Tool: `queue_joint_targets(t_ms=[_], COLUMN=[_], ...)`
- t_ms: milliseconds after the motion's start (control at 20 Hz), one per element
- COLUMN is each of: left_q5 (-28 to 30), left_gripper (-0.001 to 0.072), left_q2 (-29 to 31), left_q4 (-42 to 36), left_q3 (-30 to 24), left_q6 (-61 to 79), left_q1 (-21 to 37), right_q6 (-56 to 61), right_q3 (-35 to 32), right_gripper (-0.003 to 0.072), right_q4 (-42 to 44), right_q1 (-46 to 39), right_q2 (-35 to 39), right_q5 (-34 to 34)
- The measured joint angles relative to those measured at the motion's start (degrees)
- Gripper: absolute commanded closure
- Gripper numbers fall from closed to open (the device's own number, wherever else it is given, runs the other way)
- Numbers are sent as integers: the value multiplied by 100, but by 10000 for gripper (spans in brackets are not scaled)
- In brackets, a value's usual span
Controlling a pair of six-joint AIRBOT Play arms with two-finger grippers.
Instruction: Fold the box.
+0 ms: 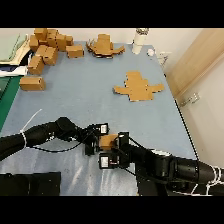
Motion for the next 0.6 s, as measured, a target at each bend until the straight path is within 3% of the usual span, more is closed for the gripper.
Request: queue_joint_targets(t_ms=[600], left_q5=[-7], left_gripper=[238], left_q2=[0], left_q4=[4], left_q3=[0], left_q6=[4], left_q1=[0], right_q6=[7], right_q3=[96], right_gripper=[429], right_q4=[17], right_q1=[0], right_q2=[238], right_q5=[-35])
